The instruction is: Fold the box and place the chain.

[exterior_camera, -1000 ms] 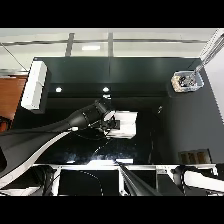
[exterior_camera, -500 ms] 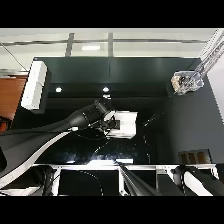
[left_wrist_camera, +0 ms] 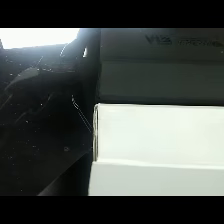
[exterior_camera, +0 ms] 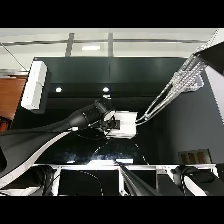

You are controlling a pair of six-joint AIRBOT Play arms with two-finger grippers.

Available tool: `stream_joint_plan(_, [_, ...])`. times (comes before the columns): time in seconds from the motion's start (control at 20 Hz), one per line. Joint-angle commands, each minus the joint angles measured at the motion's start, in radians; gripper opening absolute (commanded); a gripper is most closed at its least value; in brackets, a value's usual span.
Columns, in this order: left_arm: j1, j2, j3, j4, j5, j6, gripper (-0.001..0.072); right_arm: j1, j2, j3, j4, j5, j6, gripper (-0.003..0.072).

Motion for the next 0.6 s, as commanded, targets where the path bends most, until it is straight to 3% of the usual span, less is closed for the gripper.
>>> stream_joint_plan(0.0, [0.0,-0.001,0.001,0.0,0.0,0.0,0.0026,0.048,0.008,-0.005,0.112,0.02,0.0,0.0004])
stream_joint_plan(0.15, [0.0,-0.001,0.001,0.0,0.0,0.0,0.0026,0.048,0.006,-0.005,0.201,0.02,-0.001,0.0005])
stream_joint_plan(0.55, [0.0,-0.001,0.001,0.0,0.0,0.0,0.0026,0.048,0.005,-0.005,0.238,-0.032,0.023,0.0005])
